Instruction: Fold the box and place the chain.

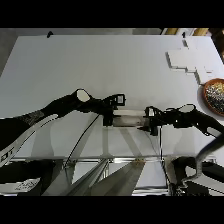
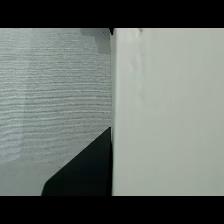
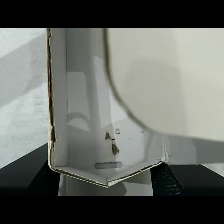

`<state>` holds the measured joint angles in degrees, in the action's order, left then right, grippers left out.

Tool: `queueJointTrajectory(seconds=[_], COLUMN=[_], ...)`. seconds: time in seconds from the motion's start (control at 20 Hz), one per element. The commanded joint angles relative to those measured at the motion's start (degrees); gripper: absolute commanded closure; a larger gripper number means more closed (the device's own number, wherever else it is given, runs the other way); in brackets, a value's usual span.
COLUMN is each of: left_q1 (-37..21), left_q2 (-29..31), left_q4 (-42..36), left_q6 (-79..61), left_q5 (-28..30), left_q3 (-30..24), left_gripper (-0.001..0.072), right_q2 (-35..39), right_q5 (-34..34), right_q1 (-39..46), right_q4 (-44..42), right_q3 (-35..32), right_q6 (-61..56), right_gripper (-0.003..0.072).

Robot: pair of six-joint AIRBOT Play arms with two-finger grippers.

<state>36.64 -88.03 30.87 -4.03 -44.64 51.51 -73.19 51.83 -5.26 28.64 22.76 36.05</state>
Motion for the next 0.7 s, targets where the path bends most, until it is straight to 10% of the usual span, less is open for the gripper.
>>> queueJointTrajectory(seconds=[0.0,0.1,0.3,0.65], left_q1=[0.0,0.0,-0.9,-3.2], left_q2=[0.0,0.1,1.9,7.8], left_q4=[0.0,0.0,0.2,14.6], left_q6=[0.0,0.0,0.0,12.2], left_q5=[0.0,0.1,0.1,-2.1], left_q3=[0.0,0.0,0.0,0.0], left_gripper=[0.07,0.0664,0.014,0.0162], right_q2=[0.0,0.0,0.0,0.0], right_q5=[0.0,0.0,0.0,0.0], right_q1=[0.0,0.0,0.0,0.0], right_q4=[0.0,0.0,0.0,0.0], right_q3=[0.0,0.0,0.0,0.0], right_q6=[0.0,0.0,0.0,0.0], right_gripper=[0.0301,0.0301,0.0301,0.0301])
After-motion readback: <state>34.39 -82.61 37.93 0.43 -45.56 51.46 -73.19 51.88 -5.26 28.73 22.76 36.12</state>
